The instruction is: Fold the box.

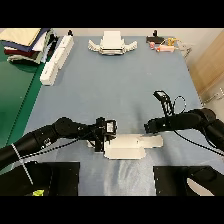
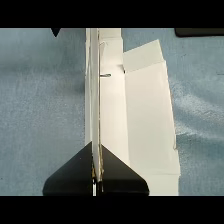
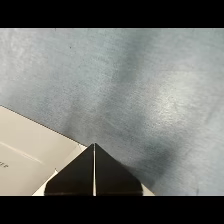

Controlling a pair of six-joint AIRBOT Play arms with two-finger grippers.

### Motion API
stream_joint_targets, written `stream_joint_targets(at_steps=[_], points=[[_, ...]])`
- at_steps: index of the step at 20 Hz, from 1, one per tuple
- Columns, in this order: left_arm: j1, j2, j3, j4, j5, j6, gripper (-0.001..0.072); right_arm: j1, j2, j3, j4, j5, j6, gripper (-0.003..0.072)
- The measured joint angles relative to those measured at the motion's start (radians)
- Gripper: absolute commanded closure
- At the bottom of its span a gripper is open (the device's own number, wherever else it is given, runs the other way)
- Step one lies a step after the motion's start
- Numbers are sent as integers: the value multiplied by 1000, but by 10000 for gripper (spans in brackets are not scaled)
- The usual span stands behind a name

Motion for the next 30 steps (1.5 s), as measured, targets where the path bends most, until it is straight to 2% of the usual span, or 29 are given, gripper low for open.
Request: stream_joint_targets(at_steps=[5, 12, 19, 30], points=[[37, 0, 22, 0, -24, -2, 699, 0, 9, 0, 0, 0, 0, 682], [157, 0, 61, 0, -161, 3, 698, 0, 10, 0, 0, 0, 0, 682], [174, 0, 64, 74, -180, 24, 701, 0, 10, 0, 0, 0, 8, 682], [173, 3, 8, 32, -210, 8, 697, 0, 10, 0, 0, 0, 14, 682]])
